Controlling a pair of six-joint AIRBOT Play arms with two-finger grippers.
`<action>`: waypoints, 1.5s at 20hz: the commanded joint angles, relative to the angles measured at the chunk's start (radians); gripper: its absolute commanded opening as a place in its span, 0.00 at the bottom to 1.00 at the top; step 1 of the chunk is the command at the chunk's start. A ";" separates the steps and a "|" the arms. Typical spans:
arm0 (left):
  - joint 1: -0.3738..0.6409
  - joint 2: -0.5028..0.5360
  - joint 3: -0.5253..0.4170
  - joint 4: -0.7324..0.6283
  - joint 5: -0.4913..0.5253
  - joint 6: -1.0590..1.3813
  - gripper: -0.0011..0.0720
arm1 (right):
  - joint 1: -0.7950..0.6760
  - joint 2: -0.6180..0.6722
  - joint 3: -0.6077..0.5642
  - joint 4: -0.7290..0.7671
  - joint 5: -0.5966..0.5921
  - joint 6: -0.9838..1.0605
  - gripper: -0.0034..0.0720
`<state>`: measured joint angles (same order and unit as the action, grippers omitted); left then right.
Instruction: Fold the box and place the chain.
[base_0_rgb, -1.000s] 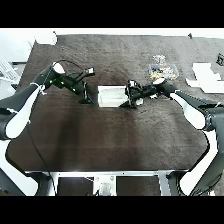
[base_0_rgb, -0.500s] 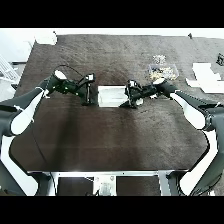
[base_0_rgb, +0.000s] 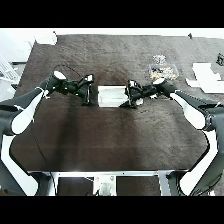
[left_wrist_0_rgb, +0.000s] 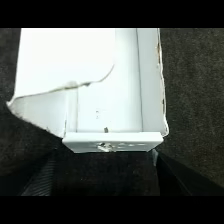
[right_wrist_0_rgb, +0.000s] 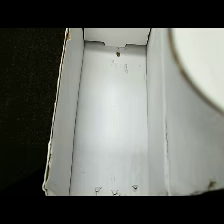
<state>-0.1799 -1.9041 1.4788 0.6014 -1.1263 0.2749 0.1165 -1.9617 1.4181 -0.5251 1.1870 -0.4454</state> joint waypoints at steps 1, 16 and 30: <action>0.000 -0.001 0.000 -0.005 -0.011 0.014 1.00 | 0.000 0.000 0.000 0.000 0.000 0.000 0.82; -0.011 -0.052 0.000 -0.116 -0.033 0.049 1.00 | 0.000 0.000 0.000 0.000 0.000 0.000 0.82; -0.031 -0.082 0.000 -0.152 0.045 0.128 1.00 | 0.000 0.000 0.000 0.000 0.000 0.000 0.82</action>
